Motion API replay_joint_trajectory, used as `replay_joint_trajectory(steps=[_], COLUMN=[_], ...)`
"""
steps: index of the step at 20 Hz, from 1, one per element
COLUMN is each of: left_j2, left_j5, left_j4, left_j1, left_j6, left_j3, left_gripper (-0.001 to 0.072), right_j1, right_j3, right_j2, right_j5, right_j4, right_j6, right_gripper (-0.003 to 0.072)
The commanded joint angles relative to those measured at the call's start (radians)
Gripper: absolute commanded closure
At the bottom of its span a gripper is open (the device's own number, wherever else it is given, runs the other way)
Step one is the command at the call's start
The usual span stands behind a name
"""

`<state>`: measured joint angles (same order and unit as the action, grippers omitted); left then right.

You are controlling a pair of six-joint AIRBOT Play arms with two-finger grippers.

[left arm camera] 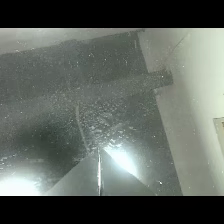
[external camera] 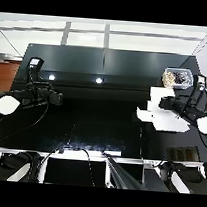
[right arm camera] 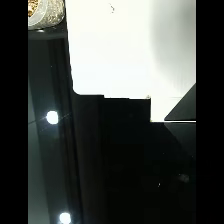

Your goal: Fold the box and place the chain.

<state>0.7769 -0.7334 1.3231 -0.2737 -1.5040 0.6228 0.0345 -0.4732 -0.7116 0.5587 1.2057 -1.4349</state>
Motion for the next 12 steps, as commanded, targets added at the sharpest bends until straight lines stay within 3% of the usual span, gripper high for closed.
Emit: replay_joint_trajectory(steps=[1,12], left_j2=[-0.001,-0.001], left_j5=[0.0,0.001], left_j4=[0.0,-0.012], left_j1=[0.0,0.0], left_j6=[0.0,0.0], left_j3=[0.0,0.0], left_gripper=[0.0679,0.0679], right_j1=[0.001,0.001], right_j3=[0.0,0.0], right_j2=[0.001,0.001], right_j5=[0.0,0.0], right_j4=[0.0,0.0], right_j6=[0.0,0.0], right_gripper=[0.0667,0.0667])
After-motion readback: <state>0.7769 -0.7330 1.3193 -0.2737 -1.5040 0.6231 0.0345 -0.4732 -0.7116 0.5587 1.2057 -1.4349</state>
